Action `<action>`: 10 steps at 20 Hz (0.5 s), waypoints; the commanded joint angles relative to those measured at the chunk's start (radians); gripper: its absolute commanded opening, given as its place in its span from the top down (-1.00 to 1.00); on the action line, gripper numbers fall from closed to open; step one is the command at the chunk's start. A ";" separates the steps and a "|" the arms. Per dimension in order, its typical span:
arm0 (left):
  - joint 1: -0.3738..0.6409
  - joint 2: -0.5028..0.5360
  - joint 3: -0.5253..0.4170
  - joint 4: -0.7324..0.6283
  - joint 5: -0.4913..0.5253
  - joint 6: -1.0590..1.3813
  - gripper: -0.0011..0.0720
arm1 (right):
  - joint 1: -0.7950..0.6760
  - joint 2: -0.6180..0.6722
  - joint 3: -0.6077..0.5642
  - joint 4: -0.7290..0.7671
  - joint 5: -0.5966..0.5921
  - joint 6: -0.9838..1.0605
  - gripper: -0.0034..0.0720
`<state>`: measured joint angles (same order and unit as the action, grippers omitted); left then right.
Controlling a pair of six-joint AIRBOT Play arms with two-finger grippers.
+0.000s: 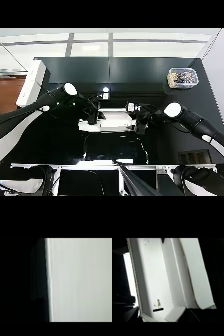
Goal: Fold the box and place the chain.
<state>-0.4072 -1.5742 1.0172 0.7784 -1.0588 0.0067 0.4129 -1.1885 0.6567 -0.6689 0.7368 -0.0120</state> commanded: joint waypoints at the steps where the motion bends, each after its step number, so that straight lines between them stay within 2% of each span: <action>1: -0.003 0.001 0.000 -0.002 -0.016 -0.010 0.89 | 0.001 -0.007 -0.029 0.051 0.018 -0.066 -0.99; 6: -0.010 0.001 0.000 -0.002 -0.013 -0.010 0.90 | 0.001 -0.056 -0.034 0.197 -0.001 -0.208 -0.99; 10: -0.010 0.001 0.000 -0.001 0.011 -0.010 0.89 | 0.001 -0.095 -0.034 0.197 0.001 -0.217 -0.99</action>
<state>-0.4160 -1.5738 1.0172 0.7803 -1.0676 -0.0036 0.4129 -1.2579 0.6239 -0.5034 0.7341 -0.1959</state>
